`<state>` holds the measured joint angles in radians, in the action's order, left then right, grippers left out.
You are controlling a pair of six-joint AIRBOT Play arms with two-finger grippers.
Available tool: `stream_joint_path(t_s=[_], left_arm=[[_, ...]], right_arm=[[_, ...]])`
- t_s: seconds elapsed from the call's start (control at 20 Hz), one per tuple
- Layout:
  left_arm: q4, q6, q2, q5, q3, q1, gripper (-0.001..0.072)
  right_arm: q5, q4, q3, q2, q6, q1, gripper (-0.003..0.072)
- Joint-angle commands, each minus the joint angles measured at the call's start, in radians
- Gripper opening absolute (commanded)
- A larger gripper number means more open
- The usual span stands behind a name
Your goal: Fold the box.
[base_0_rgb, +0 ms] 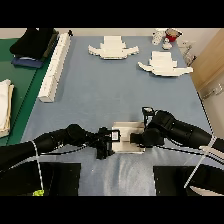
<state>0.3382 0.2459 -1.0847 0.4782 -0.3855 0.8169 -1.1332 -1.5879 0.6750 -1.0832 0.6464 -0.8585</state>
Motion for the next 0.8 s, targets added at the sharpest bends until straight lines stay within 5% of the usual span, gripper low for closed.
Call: stream_joint_path(t_s=[0.0,0.15,0.25,0.35,0.4,0.55,0.75], left_arm=[[-0.001,0.0,0.0,0.003,0.0,0.0,0.0413],[-0.002,0.0,0.0,0.003,0.0,0.0,0.0413],[-0.001,0.0,0.0,0.003,0.0,0.0,0.0413],[-0.001,0.0,0.0,0.003,0.0,0.0,0.0413],[-0.001,0.0,0.0,0.003,0.0,0.0,0.0413],[-0.002,0.0,0.0,0.003,0.0,0.0,0.0413],[-0.001,0.0,0.0,0.003,0.0,0.0,0.0413]], right_arm=[[0.006,0.023,0.001,-0.001,-0.019,0.0,0.0005],[0.006,0.023,0.002,0.0,-0.018,0.0,0.0039],[0.006,0.024,0.006,0.0,-0.018,0.0,0.0252],[0.0,0.026,0.007,0.0,-0.018,0.0,0.0291],[-0.008,0.027,0.007,0.0,-0.018,0.0,0.0371],[-0.034,0.041,0.007,0.0,-0.018,0.0,0.0367],[-0.055,0.043,0.007,0.0,-0.019,0.0,0.0068]])
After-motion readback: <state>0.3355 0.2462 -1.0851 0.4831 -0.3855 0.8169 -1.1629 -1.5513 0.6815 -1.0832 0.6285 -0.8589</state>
